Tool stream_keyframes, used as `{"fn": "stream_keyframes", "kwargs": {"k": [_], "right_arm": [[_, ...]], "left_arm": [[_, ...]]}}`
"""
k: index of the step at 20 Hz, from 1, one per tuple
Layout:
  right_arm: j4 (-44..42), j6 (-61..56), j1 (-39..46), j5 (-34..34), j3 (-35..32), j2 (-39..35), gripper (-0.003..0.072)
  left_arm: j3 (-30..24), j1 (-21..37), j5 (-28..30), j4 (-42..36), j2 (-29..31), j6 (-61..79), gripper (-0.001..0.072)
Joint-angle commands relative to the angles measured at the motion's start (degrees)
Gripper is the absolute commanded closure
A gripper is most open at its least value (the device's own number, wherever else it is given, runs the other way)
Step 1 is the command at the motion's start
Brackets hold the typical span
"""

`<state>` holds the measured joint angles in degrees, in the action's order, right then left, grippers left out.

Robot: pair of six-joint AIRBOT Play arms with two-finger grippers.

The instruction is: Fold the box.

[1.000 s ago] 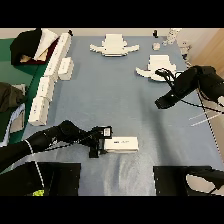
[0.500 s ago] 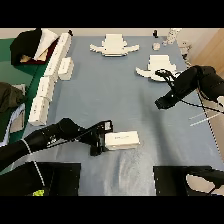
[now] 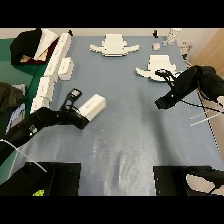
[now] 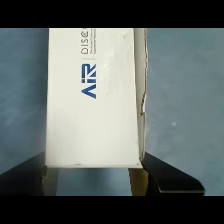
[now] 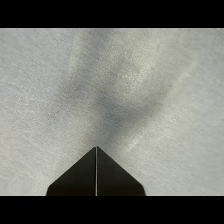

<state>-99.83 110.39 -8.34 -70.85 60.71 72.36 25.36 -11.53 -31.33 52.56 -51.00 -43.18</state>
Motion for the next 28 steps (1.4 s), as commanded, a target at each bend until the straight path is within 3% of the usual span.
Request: {"fn": "stream_keyframes", "kwargs": {"k": [1,6,11,17,23,28], "right_arm": [[-0.02,0.0,0.04,0.02,0.04,0.02,0.0681],[-0.02,0.0,0.04,0.02,0.04,0.02,0.0681],[-0.02,0.0,0.04,0.02,0.04,0.02,0.0681],[-0.02,0.0,0.04,0.0,0.04,0.02,0.068],[-0.02,0.0,0.04,0.02,0.04,0.02,0.068],[-0.02,0.0,0.04,0.02,0.04,0.02,0.0681]], "left_arm": [[1.07,11.8,5.25,4.5,-0.96,-6.84,0.0255],[8.28,18.01,11.5,4.5,-11.19,-7.04,0.0255],[20.59,18.05,11.82,4.5,-26.91,-7.04,0.0255],[36.2,17.99,9.35,4.5,-40.65,-7.67,0.0255],[48.28,18.05,7.52,4.57,-48.35,-7.67,0.0255],[50.71,18.05,6.21,5.53,-50.86,-7.67,0.0255]]}}
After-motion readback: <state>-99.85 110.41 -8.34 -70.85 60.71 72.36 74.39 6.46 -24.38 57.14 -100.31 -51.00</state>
